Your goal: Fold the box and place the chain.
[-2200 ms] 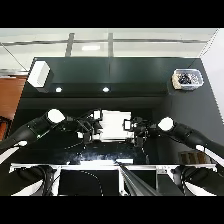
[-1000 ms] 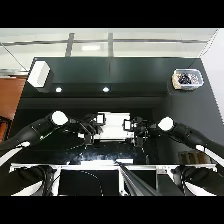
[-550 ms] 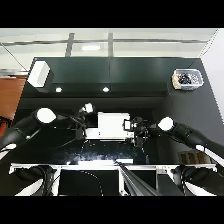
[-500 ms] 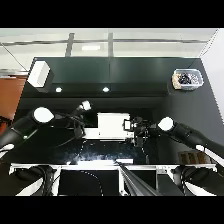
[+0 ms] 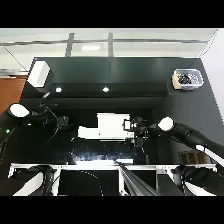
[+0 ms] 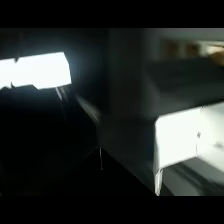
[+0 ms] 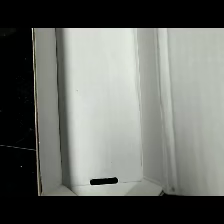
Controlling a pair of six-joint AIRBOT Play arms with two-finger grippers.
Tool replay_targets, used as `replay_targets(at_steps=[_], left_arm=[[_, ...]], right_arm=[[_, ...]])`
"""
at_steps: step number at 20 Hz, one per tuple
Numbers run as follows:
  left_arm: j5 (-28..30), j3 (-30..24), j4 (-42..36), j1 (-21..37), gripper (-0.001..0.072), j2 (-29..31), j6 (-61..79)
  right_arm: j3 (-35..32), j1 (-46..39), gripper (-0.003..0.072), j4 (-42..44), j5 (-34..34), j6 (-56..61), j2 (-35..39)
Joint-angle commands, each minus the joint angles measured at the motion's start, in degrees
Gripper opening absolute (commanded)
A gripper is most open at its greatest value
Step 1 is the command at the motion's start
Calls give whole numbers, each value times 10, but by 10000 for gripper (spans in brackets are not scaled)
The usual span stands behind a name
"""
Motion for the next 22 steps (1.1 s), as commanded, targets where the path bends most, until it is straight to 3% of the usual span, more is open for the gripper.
replay_targets(at_steps=[1,6,8,11,19,20,22], left_arm=[[-77,-20,-49,17,29,-76,-50],[-2,-22,-150,-46,28,-115,-14],[0,-21,-176,-81,27,-115,18],[13,-21,-176,-116,27,-115,19],[28,-18,-163,-117,33,-71,58],[25,-15,-165,-117,45,-61,58],[19,-6,-164,-117,212,-42,58]], right_arm=[[0,0,173,0,0,0,0],[0,0,173,0,0,0,0],[0,0,173,0,0,0,0],[0,0,173,0,0,0,0],[0,0,173,0,0,0,0],[0,0,173,0,0,0,0],[0,0,173,0,0,0,0]])
